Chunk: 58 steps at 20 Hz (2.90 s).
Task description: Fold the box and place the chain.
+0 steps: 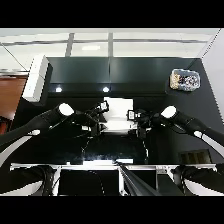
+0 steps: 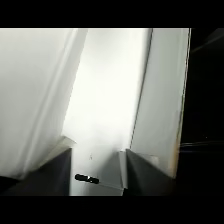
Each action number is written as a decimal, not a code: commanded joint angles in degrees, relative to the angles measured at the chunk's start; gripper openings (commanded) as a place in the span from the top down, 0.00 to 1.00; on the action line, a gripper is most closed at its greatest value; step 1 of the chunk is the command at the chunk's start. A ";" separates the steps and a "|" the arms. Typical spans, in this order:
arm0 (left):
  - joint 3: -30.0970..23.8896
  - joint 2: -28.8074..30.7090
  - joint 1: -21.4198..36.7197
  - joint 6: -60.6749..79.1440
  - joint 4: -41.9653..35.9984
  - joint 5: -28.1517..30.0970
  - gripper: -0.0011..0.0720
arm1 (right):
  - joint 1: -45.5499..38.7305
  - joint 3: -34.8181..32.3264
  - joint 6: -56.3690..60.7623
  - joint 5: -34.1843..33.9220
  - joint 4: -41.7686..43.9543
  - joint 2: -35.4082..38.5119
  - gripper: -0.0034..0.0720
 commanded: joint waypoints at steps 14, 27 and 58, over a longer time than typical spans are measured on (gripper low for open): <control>-3.02 18.62 23.19 -74.18 28.96 -8.00 0.94 | 0.04 0.00 0.00 -0.07 0.02 -0.04 0.74; -6.78 -3.06 24.96 -57.61 -8.15 -17.75 0.94 | 0.04 0.00 0.00 -0.04 0.02 -0.04 0.74; 10.91 -3.61 12.04 -63.67 5.86 -21.59 0.03 | 0.11 0.00 0.04 -0.17 0.02 -0.04 0.74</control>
